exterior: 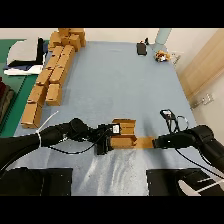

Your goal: Fold the box.

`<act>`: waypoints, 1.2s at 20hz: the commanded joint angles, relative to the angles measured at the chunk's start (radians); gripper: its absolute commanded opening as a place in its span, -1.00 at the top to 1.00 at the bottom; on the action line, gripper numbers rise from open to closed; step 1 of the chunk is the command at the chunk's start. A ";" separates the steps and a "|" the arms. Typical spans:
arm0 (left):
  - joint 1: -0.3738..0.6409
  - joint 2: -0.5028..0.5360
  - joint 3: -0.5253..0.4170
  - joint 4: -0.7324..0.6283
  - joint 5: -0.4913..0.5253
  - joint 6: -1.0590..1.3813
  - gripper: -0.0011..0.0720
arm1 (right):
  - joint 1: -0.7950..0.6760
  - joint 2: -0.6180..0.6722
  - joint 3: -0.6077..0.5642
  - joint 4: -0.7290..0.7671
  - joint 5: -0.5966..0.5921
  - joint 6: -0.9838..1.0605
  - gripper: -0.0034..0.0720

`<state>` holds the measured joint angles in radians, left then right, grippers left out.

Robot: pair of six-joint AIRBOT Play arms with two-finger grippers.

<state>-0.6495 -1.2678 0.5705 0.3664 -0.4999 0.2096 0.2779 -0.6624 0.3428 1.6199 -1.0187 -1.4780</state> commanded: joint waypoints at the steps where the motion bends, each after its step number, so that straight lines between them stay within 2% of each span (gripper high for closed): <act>1: 0.001 0.000 0.001 0.000 0.000 0.000 -0.46 | -0.029 -0.043 -0.020 0.290 0.057 -0.135 0.90; 7: 0.001 0.000 0.001 0.000 0.000 0.000 -0.46 | -0.029 0.013 -0.020 0.381 0.043 -0.227 0.90; 15: 0.001 0.000 0.001 0.000 0.000 0.000 -0.46 | -0.028 -0.034 -0.017 0.468 0.081 -0.278 0.90; 18: 0.001 0.000 0.001 0.000 0.000 0.000 -0.46 | -0.028 -0.026 0.010 0.404 0.056 -0.270 0.90; 22: 0.001 0.000 0.001 0.000 0.000 0.000 -0.46 | -0.028 -0.003 0.026 0.222 0.019 -0.140 0.90; 24: 0.001 0.000 0.001 0.000 0.000 0.000 -0.46 | -0.029 -0.006 0.014 0.180 0.016 -0.105 0.90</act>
<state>-0.6495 -1.2678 0.5705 0.3664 -0.5003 0.2092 0.2497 -0.6724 0.3603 1.8992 -0.9878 -1.6558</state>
